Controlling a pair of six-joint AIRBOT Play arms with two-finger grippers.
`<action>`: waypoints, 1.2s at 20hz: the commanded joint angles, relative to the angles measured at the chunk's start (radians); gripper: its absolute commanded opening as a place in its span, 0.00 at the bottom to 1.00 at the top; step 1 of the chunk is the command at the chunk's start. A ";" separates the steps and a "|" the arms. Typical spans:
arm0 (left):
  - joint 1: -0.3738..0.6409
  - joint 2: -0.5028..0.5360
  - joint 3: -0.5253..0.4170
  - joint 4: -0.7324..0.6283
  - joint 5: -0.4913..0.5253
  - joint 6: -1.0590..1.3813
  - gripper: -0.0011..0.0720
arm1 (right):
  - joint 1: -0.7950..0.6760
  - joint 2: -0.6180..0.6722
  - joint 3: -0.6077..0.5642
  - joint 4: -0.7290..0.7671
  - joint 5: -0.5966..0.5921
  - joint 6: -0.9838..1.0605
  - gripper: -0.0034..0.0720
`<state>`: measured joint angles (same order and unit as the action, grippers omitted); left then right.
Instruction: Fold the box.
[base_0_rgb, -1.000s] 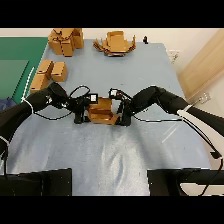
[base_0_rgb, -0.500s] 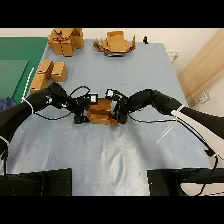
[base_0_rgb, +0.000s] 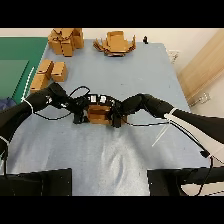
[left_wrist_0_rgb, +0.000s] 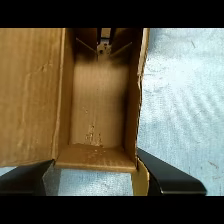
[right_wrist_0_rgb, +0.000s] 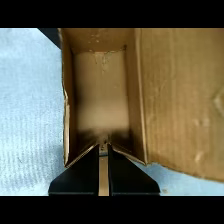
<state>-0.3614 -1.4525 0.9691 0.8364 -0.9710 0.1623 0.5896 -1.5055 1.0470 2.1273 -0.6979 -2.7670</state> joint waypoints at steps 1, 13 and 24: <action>0.000 0.000 0.001 -0.002 -0.001 0.001 0.56 | 0.005 -0.003 0.001 0.007 0.027 -0.001 0.15; 0.000 0.000 0.001 -0.001 -0.001 0.001 0.56 | 0.003 -0.001 0.001 0.016 0.006 0.099 0.39; 0.000 0.000 0.001 0.003 0.000 -0.005 0.56 | -0.253 0.328 -0.096 0.019 -0.241 0.586 0.04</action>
